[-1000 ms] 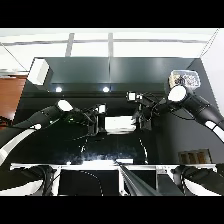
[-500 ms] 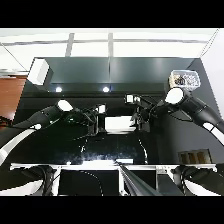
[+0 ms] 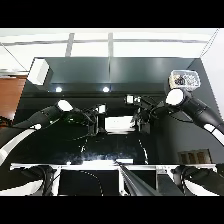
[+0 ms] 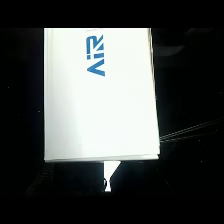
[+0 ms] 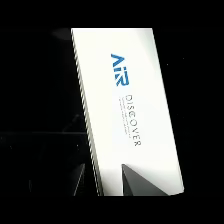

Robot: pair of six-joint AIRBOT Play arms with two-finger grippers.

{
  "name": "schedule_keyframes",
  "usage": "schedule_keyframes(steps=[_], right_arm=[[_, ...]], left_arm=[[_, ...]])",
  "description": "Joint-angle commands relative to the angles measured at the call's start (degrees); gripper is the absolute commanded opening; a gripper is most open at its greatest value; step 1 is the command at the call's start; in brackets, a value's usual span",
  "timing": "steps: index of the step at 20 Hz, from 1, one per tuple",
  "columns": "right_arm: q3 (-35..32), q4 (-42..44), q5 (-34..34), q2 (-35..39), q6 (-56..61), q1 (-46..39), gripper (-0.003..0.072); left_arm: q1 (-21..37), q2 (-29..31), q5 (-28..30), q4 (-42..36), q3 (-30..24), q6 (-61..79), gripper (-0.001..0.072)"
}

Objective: Fold the box and place the chain.

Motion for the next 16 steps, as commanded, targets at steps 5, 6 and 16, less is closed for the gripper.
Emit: schedule_keyframes(steps=[5,6,16], right_arm=[[1.05,2.08,2.16,5.86,30.21,-4.17,0.0017],[0.63,2.34,2.71,5.86,35.69,-4.70,0.0003],[-4.31,26.38,1.60,-3.48,44.06,-4.52,0.0003]], left_arm=[[0.00,-0.02,0.11,0.02,-0.02,0.15,0.0394],[0.00,-0.02,0.11,0.02,-0.02,0.15,0.0393],[0.00,-0.02,0.11,0.02,-0.02,0.15,0.0394]])
